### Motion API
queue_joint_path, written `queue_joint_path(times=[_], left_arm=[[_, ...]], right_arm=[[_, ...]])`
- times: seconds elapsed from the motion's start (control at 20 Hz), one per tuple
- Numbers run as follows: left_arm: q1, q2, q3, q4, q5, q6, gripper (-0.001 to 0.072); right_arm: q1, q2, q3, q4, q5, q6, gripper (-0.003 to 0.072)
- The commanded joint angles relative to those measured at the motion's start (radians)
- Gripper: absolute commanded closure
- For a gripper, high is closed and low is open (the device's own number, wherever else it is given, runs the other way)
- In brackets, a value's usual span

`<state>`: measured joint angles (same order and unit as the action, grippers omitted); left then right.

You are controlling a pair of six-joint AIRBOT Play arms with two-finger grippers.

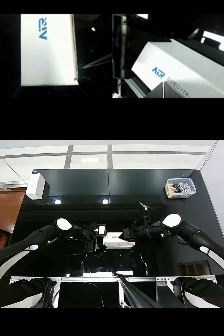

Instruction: Fold the box and place the chain.

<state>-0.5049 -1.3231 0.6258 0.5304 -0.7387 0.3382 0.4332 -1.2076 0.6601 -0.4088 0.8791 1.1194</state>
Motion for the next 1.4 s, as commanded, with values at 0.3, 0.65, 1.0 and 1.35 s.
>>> queue_joint_path(times=[0.3,0.65,1.0,1.35], left_arm=[[0.0,0.0,0.0,0.0,0.0,0.002,0.0325],[0.0,0.0,0.0,0.0,0.0,0.002,0.0325],[0.0,0.0,0.0,0.0,-0.002,-0.015,0.0324],[0.0,0.097,0.065,0.295,-0.055,-0.434,-0.0004]], right_arm=[[0.001,-0.043,-0.002,-0.042,-0.021,0.002,0.0673],[0.001,-0.043,0.0,-0.063,-0.044,-0.007,0.0673],[-0.116,0.102,0.048,-0.146,0.157,-0.067,0.0674],[-0.361,0.302,0.058,-0.418,0.289,0.048,0.0674]])
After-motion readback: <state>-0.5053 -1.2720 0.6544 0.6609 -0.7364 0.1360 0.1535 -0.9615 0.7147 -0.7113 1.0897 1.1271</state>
